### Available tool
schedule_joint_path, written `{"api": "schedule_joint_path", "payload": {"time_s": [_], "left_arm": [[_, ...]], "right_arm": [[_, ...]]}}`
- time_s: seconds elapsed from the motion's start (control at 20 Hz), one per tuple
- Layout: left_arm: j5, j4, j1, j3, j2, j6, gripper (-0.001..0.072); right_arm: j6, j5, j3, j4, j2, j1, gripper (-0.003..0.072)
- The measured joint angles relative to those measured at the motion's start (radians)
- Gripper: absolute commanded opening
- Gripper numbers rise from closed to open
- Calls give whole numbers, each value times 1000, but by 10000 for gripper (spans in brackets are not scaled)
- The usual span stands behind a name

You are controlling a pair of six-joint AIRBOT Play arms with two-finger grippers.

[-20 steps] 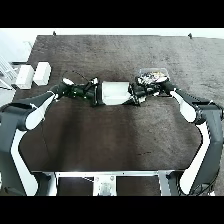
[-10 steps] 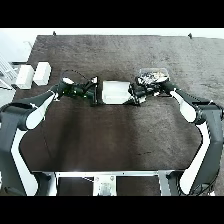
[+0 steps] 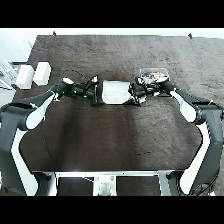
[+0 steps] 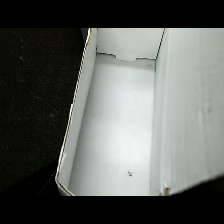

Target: Fold the box and place the chain.

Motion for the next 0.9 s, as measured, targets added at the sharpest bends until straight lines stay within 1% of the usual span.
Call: {"api": "schedule_joint_path", "payload": {"time_s": [0.4, 0.9], "left_arm": [[-18, -23, -2, 0, 0, 55, 696], [-6, -32, -23, 7, -11, 69, 696]], "right_arm": [[-1, 2, 0, 0, 0, 0, 583], [-1, 2, 0, -2, 0, 0, 583]]}}
